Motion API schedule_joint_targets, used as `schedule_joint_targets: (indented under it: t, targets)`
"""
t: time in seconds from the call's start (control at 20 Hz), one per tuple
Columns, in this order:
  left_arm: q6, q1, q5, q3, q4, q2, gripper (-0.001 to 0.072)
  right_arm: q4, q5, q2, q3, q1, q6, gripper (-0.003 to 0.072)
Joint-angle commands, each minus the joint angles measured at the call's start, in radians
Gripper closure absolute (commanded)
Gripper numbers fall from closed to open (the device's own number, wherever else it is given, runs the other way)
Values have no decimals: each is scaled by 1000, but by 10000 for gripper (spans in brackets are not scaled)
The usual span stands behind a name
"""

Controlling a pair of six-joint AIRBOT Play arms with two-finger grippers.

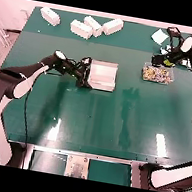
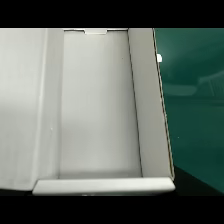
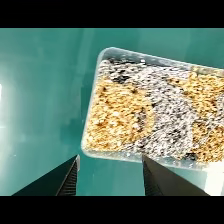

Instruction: Fold the box and place the chain.

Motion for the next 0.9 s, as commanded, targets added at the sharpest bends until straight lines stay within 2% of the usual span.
schedule_joint_targets:
  t: [0.0,0.15,0.35,0.45,0.75,0.8,0.85]
  targets:
    - [0,0,0,0,0,1,300,6,-102,-31,-40,-37,-40,202]
    - [0,0,0,0,0,1,299,6,-121,-85,-40,-35,-66,235]
    - [0,0,1,0,0,1,299,6,-125,-124,-41,-35,-65,237]
    - [0,0,2,0,0,1,300,39,-124,-127,-41,-35,-66,276]
    - [0,0,2,0,0,1,299,65,-122,-150,-43,-34,-65,277]
    - [0,0,3,0,0,1,299,79,-122,-154,-45,-34,-65,318]
    - [0,0,2,0,0,1,300,87,-122,-156,-51,-33,-65,404]
